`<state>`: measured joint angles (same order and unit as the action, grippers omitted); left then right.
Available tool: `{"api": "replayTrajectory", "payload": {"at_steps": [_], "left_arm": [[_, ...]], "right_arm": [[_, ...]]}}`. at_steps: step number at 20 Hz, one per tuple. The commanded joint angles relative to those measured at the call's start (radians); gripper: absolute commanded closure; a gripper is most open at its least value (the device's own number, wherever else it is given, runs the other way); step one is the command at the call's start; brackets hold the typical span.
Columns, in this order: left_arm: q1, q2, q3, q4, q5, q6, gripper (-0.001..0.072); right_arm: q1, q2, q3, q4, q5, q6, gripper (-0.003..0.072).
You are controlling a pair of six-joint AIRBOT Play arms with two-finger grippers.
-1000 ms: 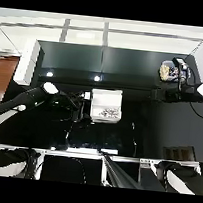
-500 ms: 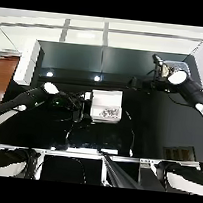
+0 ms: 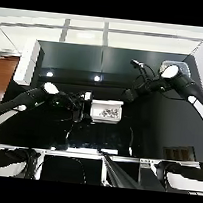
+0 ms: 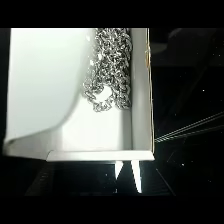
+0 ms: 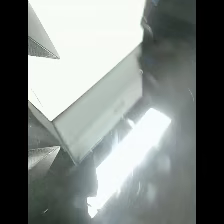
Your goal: Fold the box and place the chain.
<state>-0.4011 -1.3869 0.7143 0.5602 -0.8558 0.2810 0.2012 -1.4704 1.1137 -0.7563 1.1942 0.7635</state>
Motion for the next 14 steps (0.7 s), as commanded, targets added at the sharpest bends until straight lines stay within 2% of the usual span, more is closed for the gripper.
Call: {"api": "replayTrajectory", "payload": {"at_steps": [1, 4, 8, 14], "left_arm": [[0.0, -0.001, 0.0, 0.0, 0.0, 0.0, 0.0341], [0.0, -0.001, 0.0, 0.0, 0.0, 0.0, 0.0341], [0.0, -0.001, 0.0, 0.0, 0.0, 0.0, 0.0341], [0.0, -0.001, 0.0, 0.0, 0.0, 0.0, 0.0341]], "right_arm": [[0.016, 0.054, 0.009, 0.005, 0.047, -0.295, 0.0076], [0.064, 0.065, 0.009, -0.006, 0.043, -0.374, 0.0077], [0.152, 0.056, -0.024, -0.027, -0.027, -0.421, 0.0076], [0.17, 0.057, -0.024, -0.022, 0.033, -0.439, 0.0077]]}}
